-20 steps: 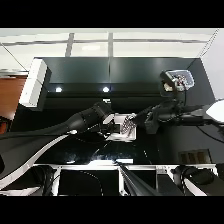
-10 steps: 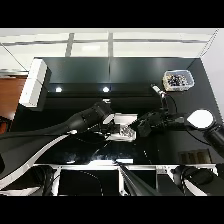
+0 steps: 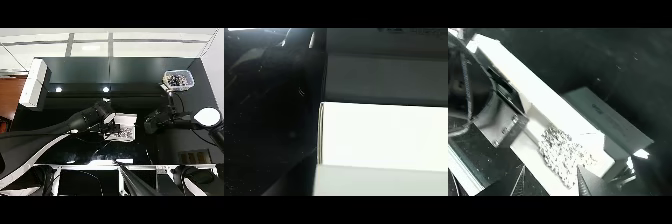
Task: Fold the box and place the chain.
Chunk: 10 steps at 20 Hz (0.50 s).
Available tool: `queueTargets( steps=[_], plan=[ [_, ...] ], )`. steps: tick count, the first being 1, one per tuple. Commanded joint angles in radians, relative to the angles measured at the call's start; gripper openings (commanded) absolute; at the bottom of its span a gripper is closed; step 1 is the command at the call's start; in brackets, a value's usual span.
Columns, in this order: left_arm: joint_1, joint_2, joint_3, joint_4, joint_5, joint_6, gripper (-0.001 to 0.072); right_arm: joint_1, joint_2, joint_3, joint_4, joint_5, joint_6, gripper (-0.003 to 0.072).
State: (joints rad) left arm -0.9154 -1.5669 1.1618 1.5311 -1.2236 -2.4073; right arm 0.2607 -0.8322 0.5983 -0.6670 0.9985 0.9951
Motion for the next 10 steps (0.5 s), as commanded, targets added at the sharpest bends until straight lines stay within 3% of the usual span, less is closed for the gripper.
queueTargets(
  steps=[1, 2, 4, 5, 10],
  plan=[
    [0.0, 0.002, 0.036, 0.006, 0.019, -0.006, 0.0034, -0.063, 0.007, -0.001, 0.001, 0.064, -0.001, 0.0402],
    [0.0, 0.002, 0.047, 0.008, 0.017, -0.006, 0.0074, -0.069, 0.007, -0.001, 0.001, 0.069, -0.001, 0.0402],
    [0.0, 0.003, 0.066, 0.013, 0.007, 0.004, 0.0418, -0.071, 0.007, -0.001, 0.002, 0.071, -0.004, 0.0402],
    [0.001, 0.007, 0.07, 0.011, 0.004, 0.045, 0.0498, -0.071, 0.007, -0.001, 0.002, 0.071, -0.004, 0.0402],
    [0.002, 0.138, 0.074, 0.053, -0.113, 0.416, 0.0498, -0.074, 0.007, -0.001, 0.005, 0.074, -0.003, 0.0402]
  ],
)
